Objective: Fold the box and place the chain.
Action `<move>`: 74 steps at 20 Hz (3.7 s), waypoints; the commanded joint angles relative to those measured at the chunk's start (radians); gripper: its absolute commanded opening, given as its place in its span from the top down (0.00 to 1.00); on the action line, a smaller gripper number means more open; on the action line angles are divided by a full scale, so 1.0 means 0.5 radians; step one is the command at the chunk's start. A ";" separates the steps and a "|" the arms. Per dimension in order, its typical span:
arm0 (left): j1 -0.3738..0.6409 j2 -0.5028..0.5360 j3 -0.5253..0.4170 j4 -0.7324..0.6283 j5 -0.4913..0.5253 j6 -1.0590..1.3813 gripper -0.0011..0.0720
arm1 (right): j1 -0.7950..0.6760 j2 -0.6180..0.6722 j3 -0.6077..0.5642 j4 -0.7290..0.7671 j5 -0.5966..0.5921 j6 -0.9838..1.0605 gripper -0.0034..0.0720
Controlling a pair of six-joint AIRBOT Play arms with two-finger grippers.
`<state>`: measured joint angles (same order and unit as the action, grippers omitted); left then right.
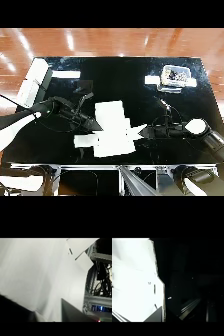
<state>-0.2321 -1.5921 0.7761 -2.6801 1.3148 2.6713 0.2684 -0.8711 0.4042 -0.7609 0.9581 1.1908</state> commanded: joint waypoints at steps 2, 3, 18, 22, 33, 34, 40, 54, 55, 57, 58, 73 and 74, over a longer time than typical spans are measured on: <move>-0.010 -0.001 0.051 0.027 -0.022 0.128 0.94 | -0.001 0.002 0.000 -0.006 0.014 0.005 0.92; -0.010 -0.001 0.062 0.042 -0.026 0.151 0.96 | -0.001 0.002 0.000 -0.006 0.014 0.005 0.92; -0.060 0.105 0.182 0.105 -0.098 0.658 0.96 | -0.319 0.002 0.730 -0.672 0.868 -0.021 0.03; -0.165 0.306 0.072 0.177 -0.433 0.658 0.96 | -0.320 0.002 1.118 -0.944 1.028 -0.018 0.03; -0.600 0.742 -0.295 0.645 -1.094 0.548 0.96 | -0.320 0.002 1.181 -1.001 0.893 -0.018 0.03; -0.600 0.742 -0.295 0.638 -1.095 0.504 0.96 | -0.320 0.002 1.181 -1.001 0.894 -0.018 0.03; -0.600 0.742 -0.295 0.639 -1.077 0.507 0.96 | -0.320 0.002 1.180 -1.001 0.895 -0.019 0.03; -0.603 0.719 -0.292 0.699 -1.527 0.665 0.96 | -0.320 -0.001 1.180 -1.003 0.819 -0.020 0.03; -0.613 0.710 -0.291 0.763 -1.489 0.665 0.96 | -0.320 -0.001 1.180 -1.011 0.808 -0.020 0.03; -0.662 0.709 -0.288 0.840 -1.417 0.665 0.96 | -0.320 -0.001 1.180 -1.065 0.811 -0.020 0.03; -0.687 0.709 -0.283 0.864 -1.366 0.665 0.96 | -0.320 -0.001 1.180 -1.106 0.816 -0.020 0.03; -0.731 0.709 -0.243 0.893 -1.336 0.665 0.96 | -0.320 -0.002 1.179 -1.263 0.813 -0.040 0.03; -0.731 0.709 -0.243 0.893 -1.336 0.665 0.96 | -0.320 -0.002 1.179 -1.263 0.813 -0.040 0.03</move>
<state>-0.5968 -1.2373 0.6537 -2.2322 0.6479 3.0035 0.1081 -0.8715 0.9936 -1.3903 1.3647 1.1706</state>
